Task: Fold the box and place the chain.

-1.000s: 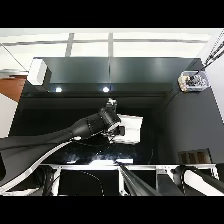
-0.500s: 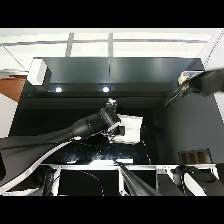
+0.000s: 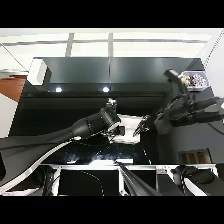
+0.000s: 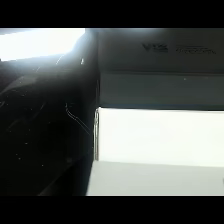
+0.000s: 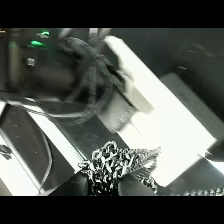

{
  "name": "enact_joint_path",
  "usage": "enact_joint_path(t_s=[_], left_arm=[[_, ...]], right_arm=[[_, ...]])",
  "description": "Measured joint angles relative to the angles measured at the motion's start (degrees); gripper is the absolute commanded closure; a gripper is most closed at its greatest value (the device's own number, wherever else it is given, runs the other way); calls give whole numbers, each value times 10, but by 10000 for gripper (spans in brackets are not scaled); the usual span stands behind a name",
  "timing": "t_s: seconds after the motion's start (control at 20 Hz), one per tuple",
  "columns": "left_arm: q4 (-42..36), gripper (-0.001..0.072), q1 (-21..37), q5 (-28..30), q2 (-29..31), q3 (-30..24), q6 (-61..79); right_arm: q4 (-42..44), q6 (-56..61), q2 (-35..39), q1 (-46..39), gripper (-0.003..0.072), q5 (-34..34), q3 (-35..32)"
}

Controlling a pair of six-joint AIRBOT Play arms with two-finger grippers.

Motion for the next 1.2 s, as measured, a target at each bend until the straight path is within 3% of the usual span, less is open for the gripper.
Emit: enact_joint_path(t_s=[0.3, 0.35, 0.4, 0.45, 0.65, 0.85, 1.05, 1.2], left_arm=[[0, 680, 0, 0, 0, 0, 0], [0, 680, 0, 0, 0, 0, 0], [0, 680, 0, 0, 0, 0, 0], [0, 679, 0, 0, 0, 0, 0], [0, 680, 0, 0, 0, 0, 0], [0, 680, 0, 0, 0, 0, 0], [0, 680, 0, 0, 0, 0, 0], [0, 680, 0, 0, 0, 0, 0]], right_arm=[[8, 4, -32, 46, 648, -66, -36], [5, 4, -38, 48, 580, -72, -38], [5, 4, -43, 50, 272, -75, -40], [6, 4, -46, 51, 54, -77, -40], [-4, 7, -50, 12, 57, -52, -30], [-88, 8, -40, -112, 57, -46, -22], [-195, 68, -51, -241, 56, -182, -57], [-229, 127, -105, -291, 55, -297, -69]])
